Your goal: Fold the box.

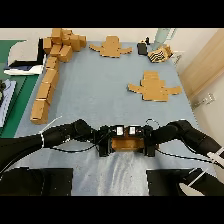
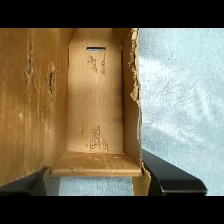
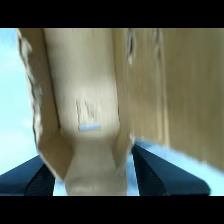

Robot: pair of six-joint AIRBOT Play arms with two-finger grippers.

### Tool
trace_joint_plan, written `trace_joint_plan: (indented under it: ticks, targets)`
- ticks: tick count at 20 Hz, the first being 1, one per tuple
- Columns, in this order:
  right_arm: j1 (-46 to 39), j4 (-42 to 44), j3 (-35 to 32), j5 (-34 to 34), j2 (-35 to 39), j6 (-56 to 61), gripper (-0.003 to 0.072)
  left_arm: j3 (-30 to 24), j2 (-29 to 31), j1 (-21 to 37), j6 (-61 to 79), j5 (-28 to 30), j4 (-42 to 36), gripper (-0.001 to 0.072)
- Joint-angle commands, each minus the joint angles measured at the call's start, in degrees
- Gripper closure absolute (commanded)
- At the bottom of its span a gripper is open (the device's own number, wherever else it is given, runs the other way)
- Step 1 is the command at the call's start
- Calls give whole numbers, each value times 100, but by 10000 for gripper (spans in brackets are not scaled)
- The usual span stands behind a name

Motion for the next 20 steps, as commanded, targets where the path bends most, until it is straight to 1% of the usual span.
trace_joint_plan:
  ticks: [1, 5, 8, 9, 12, 15, 16, 18, 20]
  targets:
    - [7, -92, 26, -37, 308, 138, -34, 7, -2, 2, 4, -4, 2, 192]
    - [7, -107, 131, -31, 835, 647, -34, 7, -4, 2, 4, -2, 2, 192]
    - [7, -299, 291, 20, 1292, 1539, -34, 7, -4, 2, 4, -2, 2, 192]
    - [7, -317, 297, -66, 1427, 1926, -34, 7, -4, 2, 4, -2, 2, 192]
    - [7, -297, 299, -887, 1624, 2994, -34, 7, -2, 2, 4, -4, 2, 192]
    - [9, -2, 299, -1574, 1641, 3228, -34, 7, -4, 2, 4, -2, 2, 192]
    - [9, 120, 299, -1917, 1641, 3403, -34, 7, -2, 2, 4, -2, 2, 191]
    - [9, 542, 299, -2459, 1641, 3805, -34, 7, -2, 2, 4, -4, 2, 191]
    - [9, 1252, 299, -2577, 1641, 4000, -34, 7, -2, 2, 4, -4, 2, 192]
